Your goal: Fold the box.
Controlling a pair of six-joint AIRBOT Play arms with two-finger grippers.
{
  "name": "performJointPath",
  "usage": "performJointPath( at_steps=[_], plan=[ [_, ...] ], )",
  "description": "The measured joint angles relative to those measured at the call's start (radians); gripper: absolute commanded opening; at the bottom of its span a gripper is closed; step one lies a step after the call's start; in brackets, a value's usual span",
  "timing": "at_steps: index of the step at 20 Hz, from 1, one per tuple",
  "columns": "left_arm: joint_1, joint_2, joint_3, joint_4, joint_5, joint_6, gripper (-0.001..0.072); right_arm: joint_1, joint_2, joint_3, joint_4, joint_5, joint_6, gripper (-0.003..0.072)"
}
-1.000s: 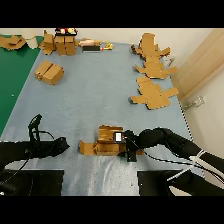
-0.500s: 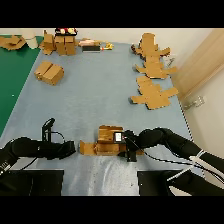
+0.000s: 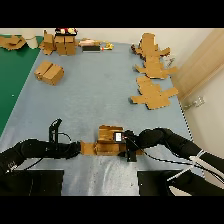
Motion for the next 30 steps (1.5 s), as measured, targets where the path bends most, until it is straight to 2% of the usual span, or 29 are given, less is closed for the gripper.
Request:
performJointPath(
  at_steps=[9,19,30],
  plan=[
    [-0.008,-0.042,0.000,-0.166,0.016,0.162,0.0009,0.000,0.000,0.000,0.000,0.000,0.000,0.0439],
    [-0.008,0.000,0.000,-0.209,-0.010,0.194,0.0010,0.000,0.000,0.000,0.000,0.000,0.000,0.0438],
    [-0.008,0.009,0.031,-0.358,-0.018,0.305,0.0017,0.000,0.000,0.000,0.000,0.000,0.000,0.0438]
  ],
)
